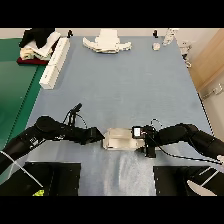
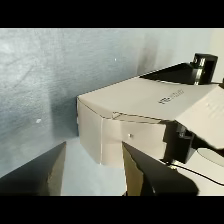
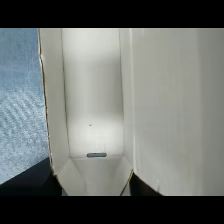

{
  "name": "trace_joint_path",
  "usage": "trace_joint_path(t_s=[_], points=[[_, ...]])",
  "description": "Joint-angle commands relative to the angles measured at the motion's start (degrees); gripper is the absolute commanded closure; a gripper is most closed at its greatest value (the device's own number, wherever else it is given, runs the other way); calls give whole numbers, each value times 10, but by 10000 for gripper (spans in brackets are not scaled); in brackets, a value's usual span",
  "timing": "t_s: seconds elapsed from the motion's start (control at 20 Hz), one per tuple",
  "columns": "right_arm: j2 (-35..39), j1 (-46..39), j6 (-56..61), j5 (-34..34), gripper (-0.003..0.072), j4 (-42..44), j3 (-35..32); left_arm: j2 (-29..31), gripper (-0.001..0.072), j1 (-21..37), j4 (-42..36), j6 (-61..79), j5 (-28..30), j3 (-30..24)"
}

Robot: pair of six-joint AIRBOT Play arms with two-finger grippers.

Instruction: Fold the box.

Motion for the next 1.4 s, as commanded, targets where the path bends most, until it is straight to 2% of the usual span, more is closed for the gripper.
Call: trace_joint_path(t_s=[0.0, 0.15, 0.25, 0.4, 0.6, 0.85, 1.0, 1.15, 1.35], points=[[0, 0, 0, 0, 240, 0, 0, -1, 242, -25, -11, 14, 25, 1], [0, 0, 0, 0, 240, 0, 0, -1, 243, -80, 23, -38, 75, 10], [0, 0, 0, 0, 240, 0, 0, -1, 243, -123, 93, -116, 92, 26], [0, 0, 0, 0, 240, 0, 0, -3, 243, -181, 205, -248, 110, 56], [0, 0, 0, 0, 240, 0, 0, -47, 244, -241, 293, -366, 107, 102], [0, 0, 0, 0, 240, 0, 0, -122, 243, -318, 432, -537, 68, 178], [0, 0, 0, 0, 240, 0, 0, -173, 244, -351, 503, -622, 14, 229], [0, 0, 0, 0, 240, 0, 0, -222, 244, -375, 539, -673, -38, 281], [0, 0, 0, 0, 240, 0, 0, -271, 245, -393, 543, -703, -71, 327]])
